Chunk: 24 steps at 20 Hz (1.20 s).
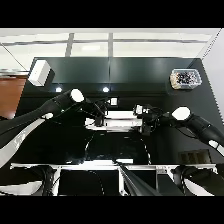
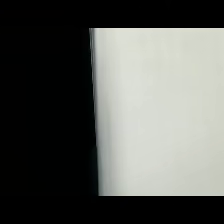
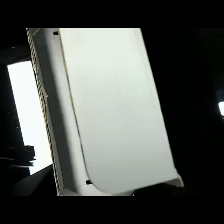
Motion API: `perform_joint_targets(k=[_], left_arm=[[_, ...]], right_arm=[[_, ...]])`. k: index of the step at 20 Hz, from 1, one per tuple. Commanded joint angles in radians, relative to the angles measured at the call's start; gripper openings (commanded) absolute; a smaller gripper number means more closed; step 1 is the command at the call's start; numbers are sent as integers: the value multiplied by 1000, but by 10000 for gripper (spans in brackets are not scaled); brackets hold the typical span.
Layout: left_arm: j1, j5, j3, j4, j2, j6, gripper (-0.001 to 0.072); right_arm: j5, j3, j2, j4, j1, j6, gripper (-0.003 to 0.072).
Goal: Fold the box and place the chain.
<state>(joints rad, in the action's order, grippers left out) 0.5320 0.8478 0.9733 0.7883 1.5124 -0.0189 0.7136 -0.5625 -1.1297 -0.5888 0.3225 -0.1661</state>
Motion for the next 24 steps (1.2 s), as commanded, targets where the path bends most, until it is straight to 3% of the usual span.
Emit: perform_joint_targets(k=[1,10,24], left_arm=[[1,-2,0,0,-1,0,27],[1,-1,0,0,-1,1,27],[2,-2,0,-8,0,1,27]], right_arm=[[27,0,-66,35,-21,-90,705],[45,0,-143,46,-27,-134,704],[4,-8,-157,38,17,-117,703]])
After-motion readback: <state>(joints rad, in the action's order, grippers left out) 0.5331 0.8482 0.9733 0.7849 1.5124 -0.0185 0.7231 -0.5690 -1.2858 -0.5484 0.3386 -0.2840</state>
